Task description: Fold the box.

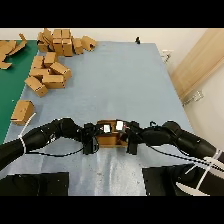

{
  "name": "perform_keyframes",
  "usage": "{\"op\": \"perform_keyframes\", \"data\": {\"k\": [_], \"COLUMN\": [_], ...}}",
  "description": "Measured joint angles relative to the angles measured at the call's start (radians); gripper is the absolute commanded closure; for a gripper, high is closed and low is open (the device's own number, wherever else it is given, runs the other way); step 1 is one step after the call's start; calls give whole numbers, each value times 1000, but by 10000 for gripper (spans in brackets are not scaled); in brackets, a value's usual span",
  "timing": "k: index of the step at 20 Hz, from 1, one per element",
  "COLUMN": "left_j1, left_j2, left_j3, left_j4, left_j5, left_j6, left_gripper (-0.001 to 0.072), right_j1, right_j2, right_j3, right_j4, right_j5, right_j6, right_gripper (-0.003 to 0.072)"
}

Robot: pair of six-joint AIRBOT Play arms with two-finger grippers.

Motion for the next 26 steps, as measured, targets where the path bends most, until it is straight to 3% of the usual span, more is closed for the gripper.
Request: {"op": "perform_keyframes", "data": {"k": [5, 9, 13, 16, 21, 26], "left_j1": [0, 0, 0, 0, 0, 0], "left_j2": [0, 0, 0, 0, 0, 0], "left_j3": [0, 0, 0, 0, 0, 0], "left_j4": [0, 0, 0, 0, 0, 0], "left_j5": [3, 4, 4, 4, 4, 4], "left_j6": [0, 0, 0, -1, -1, -1], "left_gripper": [291, 291, 291, 291, 291, 291], "right_j1": [-66, -270, -503, -578, -575, -502], "right_j2": [169, 244, 197, 106, -69, -147], "right_j3": [14, 13, -16, -32, -42, -43], "right_j4": [-297, -348, -156, 19, 197, 283], "right_j5": [-163, -286, -330, -323, -287, -245], "right_j6": [567, 840, 852, 787, 708, 686], "right_gripper": [682, 682, 682, 682, 682, 682]}}
